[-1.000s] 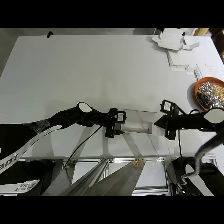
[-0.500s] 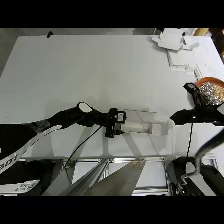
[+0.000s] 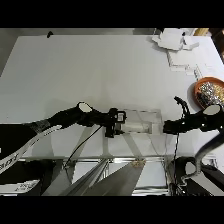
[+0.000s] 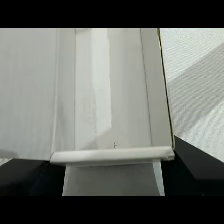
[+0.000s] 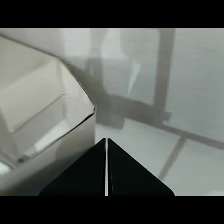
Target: Fold the box and place the chain.
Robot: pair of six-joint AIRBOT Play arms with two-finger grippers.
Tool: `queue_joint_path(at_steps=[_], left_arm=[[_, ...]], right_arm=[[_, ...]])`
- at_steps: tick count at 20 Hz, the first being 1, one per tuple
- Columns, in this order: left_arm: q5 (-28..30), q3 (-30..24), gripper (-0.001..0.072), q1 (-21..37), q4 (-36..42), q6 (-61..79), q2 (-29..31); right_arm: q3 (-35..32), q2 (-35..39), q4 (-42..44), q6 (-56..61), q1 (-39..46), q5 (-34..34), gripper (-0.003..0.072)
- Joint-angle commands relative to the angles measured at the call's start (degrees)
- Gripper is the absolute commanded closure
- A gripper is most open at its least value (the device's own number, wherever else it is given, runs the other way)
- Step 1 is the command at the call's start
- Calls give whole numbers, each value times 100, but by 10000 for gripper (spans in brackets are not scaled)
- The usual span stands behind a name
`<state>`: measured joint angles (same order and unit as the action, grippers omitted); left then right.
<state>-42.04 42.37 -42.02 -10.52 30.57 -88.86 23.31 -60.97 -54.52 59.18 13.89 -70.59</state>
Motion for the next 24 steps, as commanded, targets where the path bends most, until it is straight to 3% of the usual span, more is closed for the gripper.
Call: queue_joint_path(at_steps=[1, 5, 12, 15, 16, 20, 24], left_arm=[[0, 2, 368, 2, 0, 4, 2], [0, 2, 368, 2, 0, 4, 2], [0, 2, 368, 2, 0, 4, 2], [0, 2, 368, 2, 0, 4, 2], [0, 2, 368, 2, 0, 4, 2], [0, 2, 368, 2, 0, 4, 2], [0, 2, 368, 2, 0, 2, 2]], right_arm=[[-57, 203, 369, 39, -328, -170, 667], [-57, 973, 396, 39, -479, -190, 489], [-57, 1252, 603, 57, -479, -286, 481], [-57, 1250, 684, 57, -505, -118, 454], [-57, 1250, 647, 90, -577, 0, 405], [-57, 1248, 616, 409, -1290, 470, 389], [11, 1246, -118, 1749, -2050, 990, 388]])
